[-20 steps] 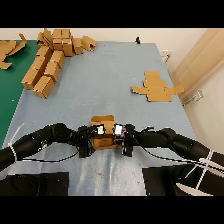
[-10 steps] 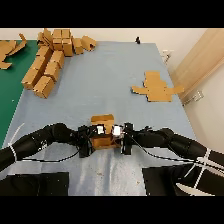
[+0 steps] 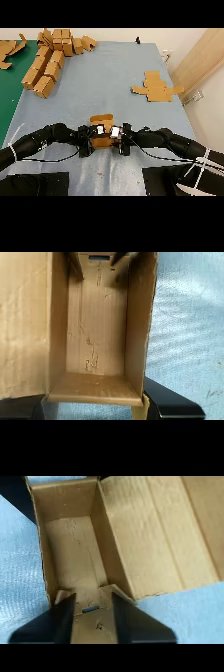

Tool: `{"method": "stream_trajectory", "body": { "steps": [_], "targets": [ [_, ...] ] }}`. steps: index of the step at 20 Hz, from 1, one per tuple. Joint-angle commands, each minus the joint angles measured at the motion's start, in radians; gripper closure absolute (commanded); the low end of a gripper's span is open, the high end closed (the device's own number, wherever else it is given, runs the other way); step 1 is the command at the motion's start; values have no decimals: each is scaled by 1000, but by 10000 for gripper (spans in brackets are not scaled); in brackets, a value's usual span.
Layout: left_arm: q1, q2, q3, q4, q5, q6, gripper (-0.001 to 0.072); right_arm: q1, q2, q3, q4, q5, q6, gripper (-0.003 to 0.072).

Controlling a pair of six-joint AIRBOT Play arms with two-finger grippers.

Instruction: Fold the box.

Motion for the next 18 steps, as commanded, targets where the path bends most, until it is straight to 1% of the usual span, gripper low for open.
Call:
{"method": "stream_trajectory", "body": {
  "steps": [1, 10, 11, 12, 14, 15, 16, 18],
  "targets": [
    [0, -1, 0, -2, 0, -2, 179, 8, -18, 0, 1, -5, 0, 222],
    [0, -1, 0, -2, 0, -2, 179, 8, -21, 0, -4, -6, 1, 220],
    [0, -1, 0, -2, 0, -2, 178, 7, -14, 0, -12, -13, 16, 220],
    [0, -1, 0, -2, 0, -2, 179, 0, 4, 1, -32, -35, 76, 220],
    [0, -1, 0, -2, 0, -2, 179, -28, 69, 1, -122, -105, 270, 221],
    [0, -1, 0, -2, 0, -2, 179, -53, 113, 1, -207, -150, 439, 223],
    [0, -1, 0, -2, 0, -2, 179, -79, 156, 3, -287, -204, 642, 224],
    [0, -1, 0, -2, 0, -2, 179, -142, 243, 18, -436, -369, 1159, 230]
  ]
}}
